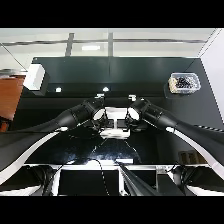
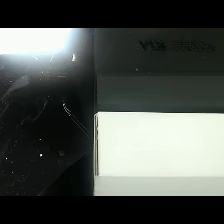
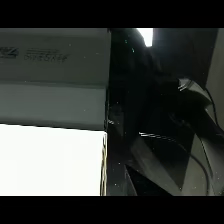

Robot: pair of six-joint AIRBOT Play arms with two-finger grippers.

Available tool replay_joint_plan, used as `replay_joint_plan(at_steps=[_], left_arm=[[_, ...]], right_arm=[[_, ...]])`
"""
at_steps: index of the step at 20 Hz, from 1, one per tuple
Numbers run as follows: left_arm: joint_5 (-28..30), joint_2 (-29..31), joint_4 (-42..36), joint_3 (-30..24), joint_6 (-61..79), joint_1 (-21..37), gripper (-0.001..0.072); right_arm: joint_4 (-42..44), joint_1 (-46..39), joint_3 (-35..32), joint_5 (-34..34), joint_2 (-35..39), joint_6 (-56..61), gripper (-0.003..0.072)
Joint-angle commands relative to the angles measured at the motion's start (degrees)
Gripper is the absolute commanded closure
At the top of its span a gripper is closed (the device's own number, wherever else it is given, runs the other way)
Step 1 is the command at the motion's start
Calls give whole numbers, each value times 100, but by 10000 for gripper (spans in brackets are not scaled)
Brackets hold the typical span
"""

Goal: Fold the box and place the chain.

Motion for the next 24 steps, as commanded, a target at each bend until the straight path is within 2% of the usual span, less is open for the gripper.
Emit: replay_joint_plan(at_steps=[1,2,5,16,17,19,20,24], left_arm=[[11,-2,11,0,4,0,681],[13,-2,11,0,4,0,681],[22,-2,11,0,2,0,681],[35,-2,11,0,2,0,681],[33,-2,9,0,2,0,681],[33,-2,9,0,2,0,681],[33,-2,9,0,2,0,680],[33,-2,9,0,2,0,681]], right_arm=[[-11,2,4,-20,-28,4,392],[0,2,4,-17,-28,4,459],[2,2,4,-24,-28,28,481],[92,2,9,-17,-111,227,489],[96,2,7,-22,-111,225,608],[107,2,9,-17,-111,227,625],[114,2,9,-15,-111,227,656],[111,2,9,15,-109,225,654]])
